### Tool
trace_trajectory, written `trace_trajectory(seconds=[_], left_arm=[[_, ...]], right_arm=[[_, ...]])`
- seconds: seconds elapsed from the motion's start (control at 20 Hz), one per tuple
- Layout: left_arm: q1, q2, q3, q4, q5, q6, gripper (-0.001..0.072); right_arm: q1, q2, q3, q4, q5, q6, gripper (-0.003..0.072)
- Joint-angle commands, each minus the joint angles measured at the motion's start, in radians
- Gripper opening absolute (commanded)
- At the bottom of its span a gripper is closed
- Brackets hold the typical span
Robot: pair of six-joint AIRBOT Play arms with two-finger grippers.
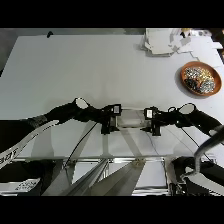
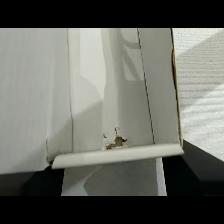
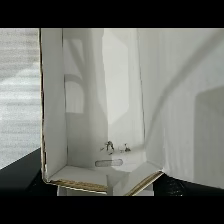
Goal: Fold the box and place the chain.
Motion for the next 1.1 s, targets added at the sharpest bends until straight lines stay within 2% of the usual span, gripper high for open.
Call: trace_trajectory(seconds=[0.0, 0.3, 0.35, 0.4, 0.65, 1.05], left_arm=[[-0.001, -0.001, -0.001, 0.001, 0.000, 0.000, 0.0208], [-0.001, -0.001, -0.001, 0.001, 0.000, 0.000, 0.0208], [-0.001, -0.001, -0.001, 0.001, 0.000, 0.000, 0.0208], [-0.001, -0.001, -0.001, 0.001, 0.000, 0.000, 0.0208], [-0.001, -0.001, -0.001, 0.001, 0.000, 0.000, 0.0208], [-0.001, -0.001, -0.001, 0.001, 0.000, 0.000, 0.0208]], right_arm=[[0.000, 0.000, 0.000, 0.014, 0.001, 0.000, 0.0470], [0.000, 0.000, 0.000, 0.015, 0.035, 0.004, 0.0480], [0.000, 0.000, 0.000, 0.016, 0.042, 0.013, 0.0621], [0.000, 0.000, 0.000, 0.014, 0.042, 0.038, 0.0697], [0.000, 0.024, 0.000, -0.079, 0.047, 0.186, 0.0695], [-0.001, 0.311, 0.000, -0.434, 0.043, 0.428, 0.0664]])
